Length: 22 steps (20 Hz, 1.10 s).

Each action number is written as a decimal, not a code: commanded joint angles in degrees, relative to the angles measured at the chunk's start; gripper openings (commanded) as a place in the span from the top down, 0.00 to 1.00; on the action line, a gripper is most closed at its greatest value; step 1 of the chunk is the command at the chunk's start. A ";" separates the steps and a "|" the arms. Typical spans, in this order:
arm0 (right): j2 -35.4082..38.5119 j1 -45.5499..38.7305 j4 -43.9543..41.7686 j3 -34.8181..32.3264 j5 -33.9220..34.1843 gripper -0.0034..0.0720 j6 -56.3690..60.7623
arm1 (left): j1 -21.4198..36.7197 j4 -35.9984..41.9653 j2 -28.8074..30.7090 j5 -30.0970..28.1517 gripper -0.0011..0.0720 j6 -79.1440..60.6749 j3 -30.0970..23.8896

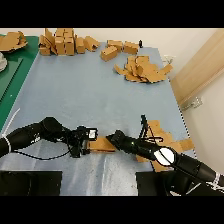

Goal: Fold the box.

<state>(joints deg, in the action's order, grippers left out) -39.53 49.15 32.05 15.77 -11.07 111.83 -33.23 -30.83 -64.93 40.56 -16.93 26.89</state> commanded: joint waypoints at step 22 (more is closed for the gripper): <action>-8.41 11.67 -0.42 -0.74 10.47 0.96 4.07 | 0.11 -0.46 -0.74 -7.13 0.34 2.01 0.04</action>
<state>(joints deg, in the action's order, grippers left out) -46.76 60.82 31.18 15.07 -0.80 115.90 -33.17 -31.22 -65.63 33.76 -14.98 26.92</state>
